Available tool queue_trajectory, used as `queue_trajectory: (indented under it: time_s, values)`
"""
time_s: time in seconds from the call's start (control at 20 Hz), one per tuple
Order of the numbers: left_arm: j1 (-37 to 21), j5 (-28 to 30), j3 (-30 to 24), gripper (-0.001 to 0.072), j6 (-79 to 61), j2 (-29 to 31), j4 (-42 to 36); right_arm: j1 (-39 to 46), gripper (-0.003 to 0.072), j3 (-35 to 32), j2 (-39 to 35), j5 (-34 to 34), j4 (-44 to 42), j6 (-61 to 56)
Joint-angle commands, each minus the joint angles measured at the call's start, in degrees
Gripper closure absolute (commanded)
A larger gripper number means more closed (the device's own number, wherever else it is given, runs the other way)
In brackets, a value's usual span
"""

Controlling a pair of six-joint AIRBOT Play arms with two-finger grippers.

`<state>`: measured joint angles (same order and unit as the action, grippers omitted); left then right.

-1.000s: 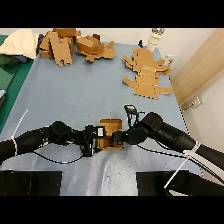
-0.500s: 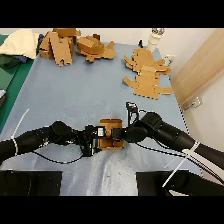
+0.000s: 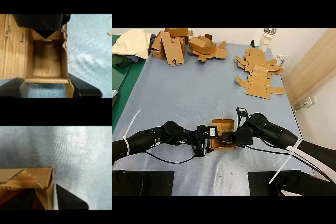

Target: Fold the box.

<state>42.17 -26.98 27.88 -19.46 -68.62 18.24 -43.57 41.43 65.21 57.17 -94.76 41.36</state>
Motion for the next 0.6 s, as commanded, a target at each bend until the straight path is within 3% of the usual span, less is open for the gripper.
queue_trajectory:
  time_s: [0.0, 0.1, 0.3, 0.4, 0.45, 0.55]
  values:
    - [0.0, 0.0, 0.0, 0.0225, 0.0, 0.0, 0.0, -0.2, 0.0245, 0.0, 1.0, 0.5, -0.5, -2.4]
    - [0.0, 0.0, 0.0, 0.0225, 0.0, 0.0, 0.0, -0.1, 0.0254, 0.0, 1.1, 0.6, 1.3, -4.2]
    - [0.0, 0.0, 0.0, 0.0225, 0.0, 0.0, 0.0, -0.1, 0.0542, 0.0, 2.1, 0.3, 2.8, -5.8]
    - [0.0, 0.0, 0.0, 0.0225, 0.0, 0.0, 0.0, -0.1, 0.0608, 0.0, 2.6, 0.3, 2.8, -5.8]
    - [0.0, 0.0, 0.0, 0.0225, 0.0, 0.0, 0.0, -0.2, 0.0685, 0.0, 2.7, 0.3, 2.8, -5.8]
    - [0.0, 0.0, 0.0, 0.0225, 0.0, 0.0, 0.0, -0.2, 0.0685, 0.0, 2.7, 0.3, 2.8, -5.8]
